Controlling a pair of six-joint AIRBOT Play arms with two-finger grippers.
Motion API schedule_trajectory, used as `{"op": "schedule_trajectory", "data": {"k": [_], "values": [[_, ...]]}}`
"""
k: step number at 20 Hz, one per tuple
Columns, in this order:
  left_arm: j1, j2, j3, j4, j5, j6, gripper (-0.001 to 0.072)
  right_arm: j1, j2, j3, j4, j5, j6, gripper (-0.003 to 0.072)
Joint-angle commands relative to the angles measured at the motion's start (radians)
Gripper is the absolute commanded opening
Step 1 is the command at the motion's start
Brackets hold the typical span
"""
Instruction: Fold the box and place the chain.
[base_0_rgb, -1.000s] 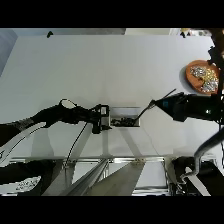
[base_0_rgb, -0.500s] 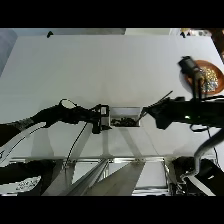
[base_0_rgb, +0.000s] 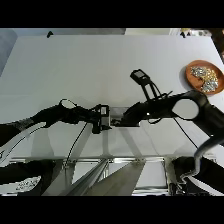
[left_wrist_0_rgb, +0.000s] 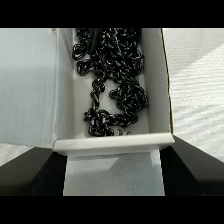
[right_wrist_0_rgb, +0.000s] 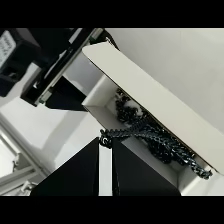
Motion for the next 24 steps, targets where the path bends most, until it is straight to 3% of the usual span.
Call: {"op": "schedule_trajectory", "data": {"k": [1,3,6,10,13,19,20,21,22,24], "values": [[0.0,0.001,0.001,0.0,0.0,0.0,0.0152,0.013,-0.069,0.0,-0.006,-0.008,0.0,0.0031],[0.0,0.001,0.001,0.0,0.0,0.0,0.0152,0.012,-0.074,0.001,-0.007,0.0,-0.004,0.0139],[0.0,0.001,0.001,0.0,0.0,0.0,0.0152,0.012,-0.049,0.024,-0.023,0.041,-0.026,0.0139],[0.0,0.001,0.001,0.0,0.0,0.0,0.0152,-0.003,0.015,0.138,-0.269,0.169,0.023,0.0139],[0.0,0.001,0.001,0.0,0.0,0.0,0.0152,-0.102,0.053,0.151,-0.337,0.21,0.038,0.0139],[0.0,0.001,0.001,0.0,0.0,0.0,0.0152,-0.399,-0.006,0.15,-0.342,0.218,0.027,0.014],[0.0,0.001,0.001,0.0,0.0,0.0,0.0152,-0.43,-0.03,0.15,-0.336,0.222,0.016,0.0183],[0.0,0.001,0.001,0.0,0.0,0.0,0.0152,-0.447,-0.055,0.15,-0.33,0.226,-0.008,0.0294],[0.0,0.001,0.001,0.0,0.0,0.0,0.0152,-0.454,-0.084,0.15,-0.318,0.23,-0.029,0.0344],[0.0,0.001,0.001,0.0,0.0,0.0,0.0152,-0.454,-0.145,0.15,-0.301,0.233,-0.031,0.0342]]}}
